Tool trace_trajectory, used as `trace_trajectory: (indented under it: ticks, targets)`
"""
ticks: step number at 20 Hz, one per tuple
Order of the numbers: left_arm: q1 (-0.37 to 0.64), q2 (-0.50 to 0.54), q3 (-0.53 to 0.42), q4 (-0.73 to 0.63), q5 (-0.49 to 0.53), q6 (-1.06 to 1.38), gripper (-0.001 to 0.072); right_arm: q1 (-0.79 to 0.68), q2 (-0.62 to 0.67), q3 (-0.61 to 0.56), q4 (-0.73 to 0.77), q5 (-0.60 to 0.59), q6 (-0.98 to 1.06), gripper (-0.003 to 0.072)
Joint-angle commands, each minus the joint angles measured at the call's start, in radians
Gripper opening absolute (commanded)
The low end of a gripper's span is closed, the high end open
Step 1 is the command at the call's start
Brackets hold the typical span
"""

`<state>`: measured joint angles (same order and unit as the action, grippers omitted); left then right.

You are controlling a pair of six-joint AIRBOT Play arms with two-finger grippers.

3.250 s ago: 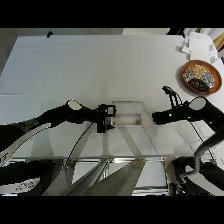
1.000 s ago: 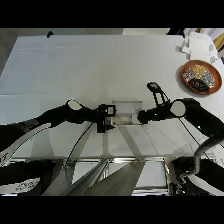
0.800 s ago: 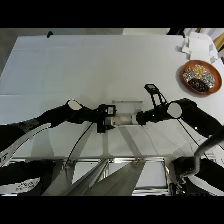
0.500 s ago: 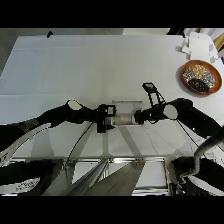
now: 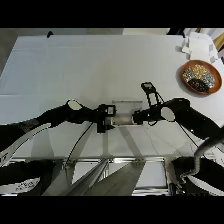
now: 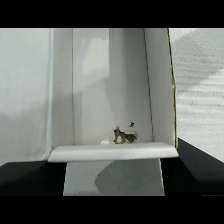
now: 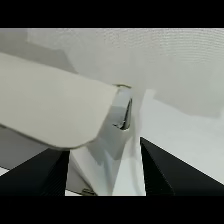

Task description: Fold the box and place the chain.

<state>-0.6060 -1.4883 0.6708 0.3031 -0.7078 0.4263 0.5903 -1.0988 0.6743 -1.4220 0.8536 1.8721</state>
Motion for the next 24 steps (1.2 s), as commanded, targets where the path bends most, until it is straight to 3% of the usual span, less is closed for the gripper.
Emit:
trace_trajectory:
  ticks: [1, 24]
  targets:
    - [0.000, 0.000, 0.001, 0.000, 0.000, 0.000, 0.0271, 0.022, -0.001, 0.001, -0.031, 0.005, 0.037, 0.0476]
    - [0.000, 0.000, 0.001, 0.000, 0.000, 0.000, 0.0271, 0.022, -0.023, 0.001, -0.048, -0.016, 0.069, 0.0476]
